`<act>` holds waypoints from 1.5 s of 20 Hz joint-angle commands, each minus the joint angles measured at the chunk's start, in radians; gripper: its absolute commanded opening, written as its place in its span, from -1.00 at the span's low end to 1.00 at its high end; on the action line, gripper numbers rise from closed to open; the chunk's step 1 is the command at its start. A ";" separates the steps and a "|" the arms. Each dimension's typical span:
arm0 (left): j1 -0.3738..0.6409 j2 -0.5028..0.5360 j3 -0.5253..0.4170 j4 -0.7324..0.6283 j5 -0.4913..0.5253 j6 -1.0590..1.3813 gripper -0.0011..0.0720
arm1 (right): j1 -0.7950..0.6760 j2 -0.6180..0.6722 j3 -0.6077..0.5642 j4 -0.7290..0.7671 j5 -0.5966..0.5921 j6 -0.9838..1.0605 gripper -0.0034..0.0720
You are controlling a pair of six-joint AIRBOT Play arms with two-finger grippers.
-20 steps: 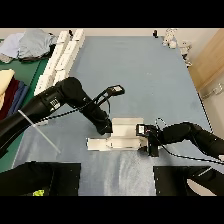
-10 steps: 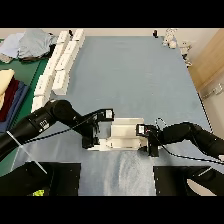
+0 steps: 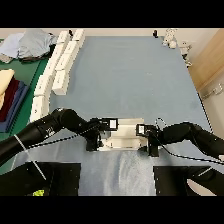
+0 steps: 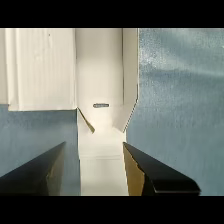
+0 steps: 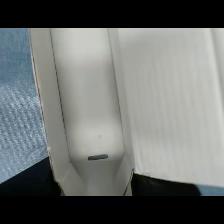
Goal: Fold the box.
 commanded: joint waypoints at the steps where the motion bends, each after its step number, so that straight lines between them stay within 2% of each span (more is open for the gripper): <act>1: -0.017 -0.032 -0.003 -0.042 0.024 0.013 0.54 | 0.000 0.001 0.000 0.000 0.000 0.000 0.39; 6: -0.025 -0.070 -0.003 -0.051 0.016 0.006 0.53 | 0.000 0.001 0.000 0.000 0.000 0.000 0.39; 8: -0.031 -0.082 -0.003 -0.083 0.026 0.005 0.45 | 0.000 0.001 0.000 0.000 0.000 0.000 0.39; 12: -0.037 -0.111 -0.003 -0.139 0.050 0.003 0.45 | 0.000 0.001 0.000 0.000 0.000 0.000 0.39; 13: -0.037 -0.113 -0.003 -0.138 0.053 0.003 0.17 | 0.000 0.001 0.000 0.000 0.000 0.000 0.39; 14: -0.037 -0.113 -0.003 -0.135 0.052 0.006 -0.33 | 0.000 0.001 0.000 0.000 0.000 0.000 0.39; 18: -0.037 -0.113 -0.003 -0.142 0.071 0.006 -0.37 | 0.000 0.001 0.000 0.000 0.000 0.000 0.39; 19: -0.037 -0.114 -0.003 -0.146 0.079 0.007 -0.78 | 0.000 0.001 0.000 0.000 0.000 0.000 0.39; 20: -0.039 -0.118 -0.003 -0.158 0.089 0.008 -0.82 | 0.000 0.001 0.000 0.000 0.000 0.000 0.39; 24: -0.074 -0.155 -0.003 -0.241 0.124 0.041 -0.83 | 0.000 0.001 0.000 0.000 0.000 0.000 0.39; 29: -0.074 -0.168 -0.003 -0.244 0.163 0.039 -0.80 | 0.000 0.001 0.000 0.000 0.000 0.000 0.39; 30: -0.074 -0.168 -0.003 -0.245 0.163 0.039 -0.05 | 0.000 0.001 0.000 0.000 0.000 0.000 0.39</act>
